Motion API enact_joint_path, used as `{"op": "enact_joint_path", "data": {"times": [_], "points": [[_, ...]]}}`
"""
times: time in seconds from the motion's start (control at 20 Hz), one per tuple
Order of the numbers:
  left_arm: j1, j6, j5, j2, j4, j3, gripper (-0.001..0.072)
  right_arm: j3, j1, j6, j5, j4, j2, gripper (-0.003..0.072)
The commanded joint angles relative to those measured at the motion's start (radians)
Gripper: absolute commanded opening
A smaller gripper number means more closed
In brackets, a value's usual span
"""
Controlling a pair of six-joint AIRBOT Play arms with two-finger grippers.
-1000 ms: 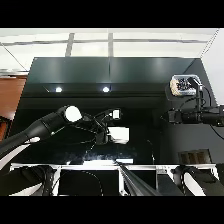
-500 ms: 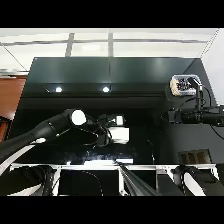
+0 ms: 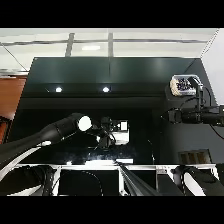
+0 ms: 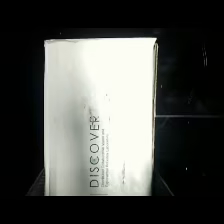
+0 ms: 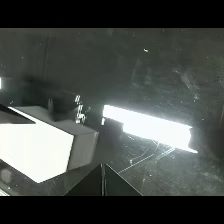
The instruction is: Fold the box and place the chain.
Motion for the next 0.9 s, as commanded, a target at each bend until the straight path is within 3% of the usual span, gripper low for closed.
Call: {"op": "enact_joint_path", "data": {"times": [0.0,0.2,0.35,0.55,0.7,0.85], "points": [[0.08,-0.205,0.002,0.051,0.145,0.0,0.0278,0.0,0.0,0.0,-0.005,0.0,0.001,0.0012],[0.382,-0.404,-0.003,0.098,0.229,0.013,0.0278,0.0,0.0,0.002,-0.024,0.003,0.001,0.0013],[0.658,-0.522,0.001,0.065,0.229,0.104,0.0278,0.0,0.0,0.004,-0.03,0.029,0.001,0.0012],[0.921,-0.653,-0.045,-0.117,0.229,0.367,0.0281,0.0,0.0,0.004,-0.04,0.055,0.001,0.0012],[1.012,-0.692,-0.144,-0.315,0.267,0.605,0.0283,0.0,0.0,0.005,-0.046,0.062,0.001,0.0012],[1.068,-0.807,-0.122,-0.455,0.351,0.774,0.0292,0.0,0.0,0.011,-0.047,0.061,0.001,0.0012]]}}
